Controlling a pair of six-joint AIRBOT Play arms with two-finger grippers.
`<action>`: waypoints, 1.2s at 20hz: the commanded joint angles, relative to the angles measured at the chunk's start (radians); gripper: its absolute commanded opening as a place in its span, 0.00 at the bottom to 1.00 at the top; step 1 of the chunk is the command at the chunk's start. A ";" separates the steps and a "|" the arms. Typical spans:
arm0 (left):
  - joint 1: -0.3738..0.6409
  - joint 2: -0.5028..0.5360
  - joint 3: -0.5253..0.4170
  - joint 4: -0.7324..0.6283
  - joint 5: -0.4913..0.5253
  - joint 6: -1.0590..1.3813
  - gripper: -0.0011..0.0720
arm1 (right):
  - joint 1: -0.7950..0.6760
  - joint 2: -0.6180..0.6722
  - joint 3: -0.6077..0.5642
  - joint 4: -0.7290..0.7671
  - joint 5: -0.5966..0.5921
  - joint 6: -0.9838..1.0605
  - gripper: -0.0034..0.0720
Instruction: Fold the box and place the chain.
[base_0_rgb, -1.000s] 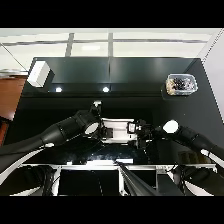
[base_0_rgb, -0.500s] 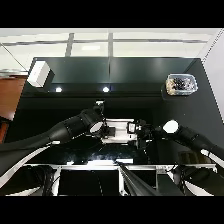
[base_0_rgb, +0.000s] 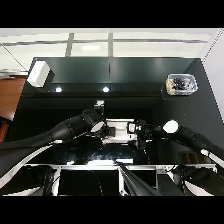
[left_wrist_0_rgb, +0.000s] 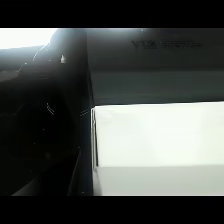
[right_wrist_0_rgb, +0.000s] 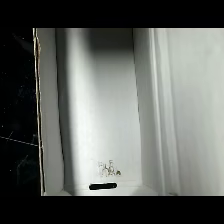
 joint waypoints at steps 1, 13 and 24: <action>0.000 -0.007 0.001 0.000 0.005 0.001 0.39 | 0.001 0.000 0.000 0.000 0.000 0.000 0.60; 0.000 -0.018 0.001 -0.005 0.011 0.001 0.23 | 0.001 0.000 0.000 0.000 0.000 0.000 0.60; 0.000 -0.018 0.001 -0.027 0.025 0.002 0.12 | 0.001 0.000 0.000 0.000 0.000 0.000 0.60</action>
